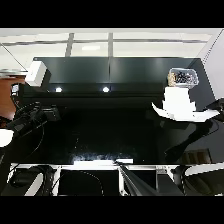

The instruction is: Fold the box and place the chain.

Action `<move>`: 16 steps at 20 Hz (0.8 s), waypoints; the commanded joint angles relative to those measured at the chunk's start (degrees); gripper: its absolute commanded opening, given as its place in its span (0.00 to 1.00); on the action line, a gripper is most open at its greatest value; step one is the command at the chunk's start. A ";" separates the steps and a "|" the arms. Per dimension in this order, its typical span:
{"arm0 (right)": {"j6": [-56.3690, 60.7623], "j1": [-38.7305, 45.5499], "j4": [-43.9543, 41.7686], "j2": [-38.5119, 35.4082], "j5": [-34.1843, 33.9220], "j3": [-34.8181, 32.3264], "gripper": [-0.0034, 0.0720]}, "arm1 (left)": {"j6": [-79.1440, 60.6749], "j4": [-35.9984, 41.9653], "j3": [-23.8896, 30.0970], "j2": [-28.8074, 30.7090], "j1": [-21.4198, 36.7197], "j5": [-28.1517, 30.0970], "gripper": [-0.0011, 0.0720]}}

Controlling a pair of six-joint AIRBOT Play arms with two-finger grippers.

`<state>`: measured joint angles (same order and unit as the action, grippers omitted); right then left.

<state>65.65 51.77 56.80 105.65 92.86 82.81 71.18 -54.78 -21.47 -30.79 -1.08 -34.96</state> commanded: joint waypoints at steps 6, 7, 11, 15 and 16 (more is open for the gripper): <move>-1.84 -0.94 -2.60 1.18 1.03 -0.04 0.58 | -0.02 0.00 -0.02 0.00 0.02 0.07 0.98; -1.90 -1.49 -2.62 1.16 0.98 -0.04 0.47 | -0.02 0.00 -0.02 0.00 0.02 0.13 0.98; -4.76 -3.10 -5.84 0.81 3.87 -0.07 0.13 | -0.02 0.00 -0.02 0.00 0.02 0.17 0.98; -7.67 -5.16 -11.21 -3.63 4.37 -3.04 0.11 | -0.04 0.00 -0.02 0.00 0.02 0.17 0.98; -7.96 -5.77 -11.23 -5.40 4.15 -4.76 0.11 | -0.04 0.00 -0.02 0.00 0.02 0.13 0.98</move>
